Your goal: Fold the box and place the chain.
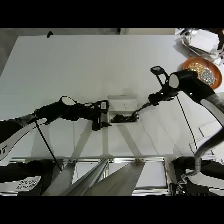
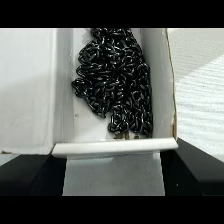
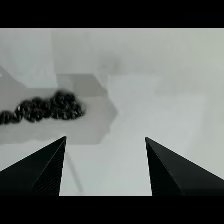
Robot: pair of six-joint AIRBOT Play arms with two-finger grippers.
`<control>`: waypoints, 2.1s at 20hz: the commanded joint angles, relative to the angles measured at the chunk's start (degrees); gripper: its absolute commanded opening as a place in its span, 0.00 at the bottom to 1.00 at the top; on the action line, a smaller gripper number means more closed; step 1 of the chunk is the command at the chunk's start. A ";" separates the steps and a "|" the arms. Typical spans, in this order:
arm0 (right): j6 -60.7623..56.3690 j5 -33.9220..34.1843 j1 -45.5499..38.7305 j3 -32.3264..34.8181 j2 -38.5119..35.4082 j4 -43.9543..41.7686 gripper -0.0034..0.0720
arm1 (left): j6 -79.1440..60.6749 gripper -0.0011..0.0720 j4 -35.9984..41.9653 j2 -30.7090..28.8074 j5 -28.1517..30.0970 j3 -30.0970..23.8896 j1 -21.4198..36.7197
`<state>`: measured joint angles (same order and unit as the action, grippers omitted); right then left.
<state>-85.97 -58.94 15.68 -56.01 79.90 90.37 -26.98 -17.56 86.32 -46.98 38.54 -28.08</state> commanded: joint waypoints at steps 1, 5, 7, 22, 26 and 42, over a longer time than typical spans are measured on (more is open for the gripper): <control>3.74 5.68 1.57 -0.04 2.45 -2.69 0.66 | 0.00 0.30 -0.02 -0.04 0.02 0.04 0.02; 4.39 5.53 2.93 -0.04 3.72 -4.09 0.62 | 0.00 0.30 -0.02 -0.04 0.02 0.04 0.02; 4.39 2.80 2.93 -0.04 5.18 -4.04 0.61 | 0.00 0.30 -0.02 -0.04 0.02 0.04 0.02; 4.44 -1.05 2.93 -0.04 1.62 -7.13 0.07 | -0.02 0.30 -0.02 -0.04 0.00 0.04 0.02; 5.60 -2.05 2.95 -0.07 -5.90 -9.20 0.07 | 0.00 0.30 -0.02 -0.04 0.02 0.04 0.02; 21.00 -4.35 4.26 0.96 -26.53 -36.20 0.07 | 0.00 0.30 0.00 -0.04 0.04 0.04 0.02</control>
<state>-66.30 -62.78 18.98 -55.72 52.29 55.00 -26.98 -17.56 86.32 -46.96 38.54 -28.08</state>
